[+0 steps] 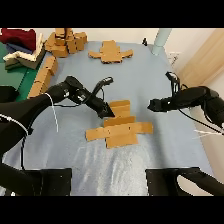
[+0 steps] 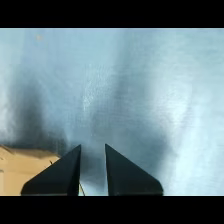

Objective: Fold the box.

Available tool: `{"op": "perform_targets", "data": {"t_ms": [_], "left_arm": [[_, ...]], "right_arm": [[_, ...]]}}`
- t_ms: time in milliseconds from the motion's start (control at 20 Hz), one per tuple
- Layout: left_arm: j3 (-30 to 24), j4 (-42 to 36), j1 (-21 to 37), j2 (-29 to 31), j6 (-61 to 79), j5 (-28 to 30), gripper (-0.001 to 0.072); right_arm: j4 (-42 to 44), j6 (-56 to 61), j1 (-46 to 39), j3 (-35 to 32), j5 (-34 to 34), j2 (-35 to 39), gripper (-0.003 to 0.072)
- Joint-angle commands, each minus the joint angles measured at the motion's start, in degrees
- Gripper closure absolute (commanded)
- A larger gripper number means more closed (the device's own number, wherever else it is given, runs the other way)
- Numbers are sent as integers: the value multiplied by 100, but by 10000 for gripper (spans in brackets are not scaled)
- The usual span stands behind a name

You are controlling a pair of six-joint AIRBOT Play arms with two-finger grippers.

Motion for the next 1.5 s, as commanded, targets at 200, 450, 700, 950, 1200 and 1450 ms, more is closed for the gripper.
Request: {"op": "perform_targets", "data": {"t_ms": [200, 450, 700, 950, 1200, 1450], "left_arm": [[-417, 81, -468, 280, 839, 1178, 704], [-1252, 83, -706, 1001, 1694, 1989, 701], [-1360, 92, -621, 988, 1867, 1956, 697], [-1360, 87, -623, 931, 1982, 1836, 697], [-1360, 83, -625, 927, 2153, 1609, 696], [-1360, 83, -625, 925, 2151, 1598, 696]], "right_arm": [[-2, 321, -13, 221, 17, -107, 455], [0, 321, 15, 210, 210, -214, 455], [9, 319, 15, 210, 203, -363, 455], [42, 319, 15, 208, 203, -369, 456], [44, 321, 15, 210, 203, -369, 456], [44, 321, 15, 208, 203, -369, 456]]}}
